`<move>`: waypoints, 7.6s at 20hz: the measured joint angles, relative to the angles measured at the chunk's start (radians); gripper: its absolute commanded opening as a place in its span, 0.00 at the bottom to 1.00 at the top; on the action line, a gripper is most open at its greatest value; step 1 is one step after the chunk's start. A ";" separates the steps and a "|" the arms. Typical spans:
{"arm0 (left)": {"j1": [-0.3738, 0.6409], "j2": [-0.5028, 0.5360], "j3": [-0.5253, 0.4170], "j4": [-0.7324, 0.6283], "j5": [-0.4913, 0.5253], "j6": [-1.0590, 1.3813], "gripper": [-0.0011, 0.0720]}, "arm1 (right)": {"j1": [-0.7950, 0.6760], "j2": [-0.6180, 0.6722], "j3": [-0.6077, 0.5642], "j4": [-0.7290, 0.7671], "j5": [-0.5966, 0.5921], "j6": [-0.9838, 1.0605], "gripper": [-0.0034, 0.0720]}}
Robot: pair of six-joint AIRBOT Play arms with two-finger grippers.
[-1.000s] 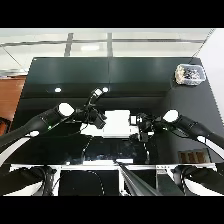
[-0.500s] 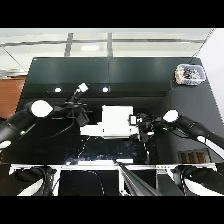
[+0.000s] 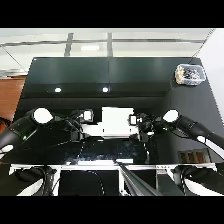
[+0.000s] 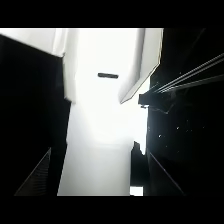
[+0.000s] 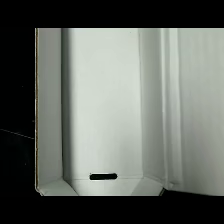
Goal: Fold the box and place the chain.
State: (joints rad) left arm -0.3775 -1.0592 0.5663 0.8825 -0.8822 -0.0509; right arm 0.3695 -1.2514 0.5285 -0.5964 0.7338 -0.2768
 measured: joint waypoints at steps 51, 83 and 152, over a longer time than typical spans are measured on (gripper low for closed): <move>-0.058 -0.164 0.012 -0.205 0.121 0.117 0.40 | 0.000 0.000 0.000 -0.001 0.000 -0.002 0.40; -0.092 -0.186 0.061 -0.154 0.072 0.068 0.39 | 0.000 0.000 0.000 0.000 0.000 0.000 0.40; 0.274 -0.327 0.009 -0.311 -0.254 -1.032 0.08 | 0.000 0.000 0.000 0.000 -0.001 0.000 0.40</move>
State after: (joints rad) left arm -0.1032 -1.3865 0.5755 0.5720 -1.1366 -1.0828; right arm 0.3695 -1.2514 0.5289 -0.5964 0.7326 -0.2768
